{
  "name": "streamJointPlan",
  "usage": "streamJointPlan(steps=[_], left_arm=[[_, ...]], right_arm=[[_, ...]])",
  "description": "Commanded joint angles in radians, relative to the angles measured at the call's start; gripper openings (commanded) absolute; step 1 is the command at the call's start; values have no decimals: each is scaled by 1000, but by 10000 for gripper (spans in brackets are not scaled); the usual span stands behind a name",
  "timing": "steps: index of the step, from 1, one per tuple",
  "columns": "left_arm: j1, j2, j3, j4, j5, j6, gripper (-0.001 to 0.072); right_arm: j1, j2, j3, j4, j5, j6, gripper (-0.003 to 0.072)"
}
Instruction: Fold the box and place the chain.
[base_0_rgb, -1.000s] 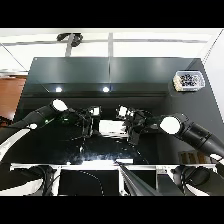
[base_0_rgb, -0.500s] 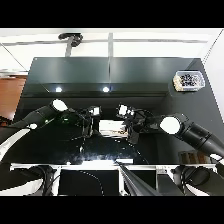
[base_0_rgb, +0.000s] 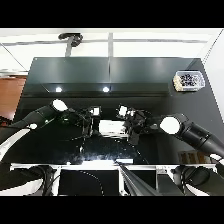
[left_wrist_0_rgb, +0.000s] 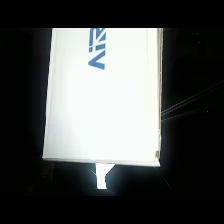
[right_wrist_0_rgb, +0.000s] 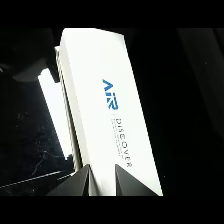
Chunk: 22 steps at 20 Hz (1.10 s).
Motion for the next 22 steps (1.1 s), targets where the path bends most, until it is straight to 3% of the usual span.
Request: streamJointPlan(steps=[1,18,19,20,22], left_arm=[[0,-1,1,0,0,-1,432],[0,-1,1,0,0,-1,432],[0,-1,1,0,0,-1,432],[0,-1,1,0,0,-1,432],[0,-1,1,0,0,-1,433]], right_arm=[[0,-5,-2,0,6,3,197],[0,-19,-8,2,5,15,201],[0,-19,-8,2,5,16,220],[0,-19,-8,2,4,23,329],[0,-14,-8,0,5,75,367]])
